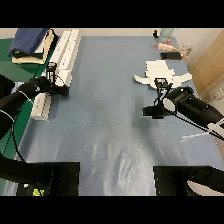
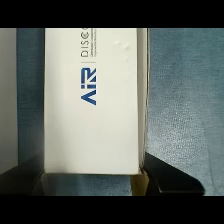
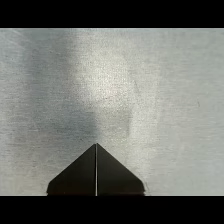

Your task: Fold the box.

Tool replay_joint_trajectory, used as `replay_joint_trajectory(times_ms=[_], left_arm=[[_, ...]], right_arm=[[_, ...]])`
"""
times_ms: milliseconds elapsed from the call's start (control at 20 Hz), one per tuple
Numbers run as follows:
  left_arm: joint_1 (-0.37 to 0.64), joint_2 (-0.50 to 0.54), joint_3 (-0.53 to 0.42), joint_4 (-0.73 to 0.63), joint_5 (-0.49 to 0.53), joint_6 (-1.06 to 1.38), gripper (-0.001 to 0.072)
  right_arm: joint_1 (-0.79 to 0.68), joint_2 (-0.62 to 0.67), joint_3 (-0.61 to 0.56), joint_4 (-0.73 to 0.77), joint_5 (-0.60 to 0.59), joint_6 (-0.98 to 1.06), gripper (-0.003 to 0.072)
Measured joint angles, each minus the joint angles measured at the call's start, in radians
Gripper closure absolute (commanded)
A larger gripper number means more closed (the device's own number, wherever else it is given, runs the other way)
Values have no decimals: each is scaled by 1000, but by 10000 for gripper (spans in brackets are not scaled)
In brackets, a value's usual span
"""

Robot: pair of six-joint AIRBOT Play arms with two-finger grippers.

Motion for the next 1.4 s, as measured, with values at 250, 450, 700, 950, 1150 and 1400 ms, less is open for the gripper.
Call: replay_joint_trajectory(times_ms=[250, 450, 700, 950, 1150, 1400], left_arm=[[0, 0, 0, 0, 7, 0, 247], [0, -1, 0, 0, 2, 0, 112], [0, -9, 0, 0, -25, 0, 31], [10, 18, 5, 4, -93, 0, 15], [42, 98, 42, 11, -315, 0, 15], [53, 197, 111, -35, -651, 0, 693]], right_arm=[[0, 0, 0, 3, 0, 0, 683], [1, 0, 0, 5, 0, 0, 683], [0, 0, 0, 5, 0, 0, 683], [1, 0, 0, 10, 2, -3, 683], [1, 0, 0, 27, 6, -15, 683], [1, 0, 0, 65, 8, -42, 683]])
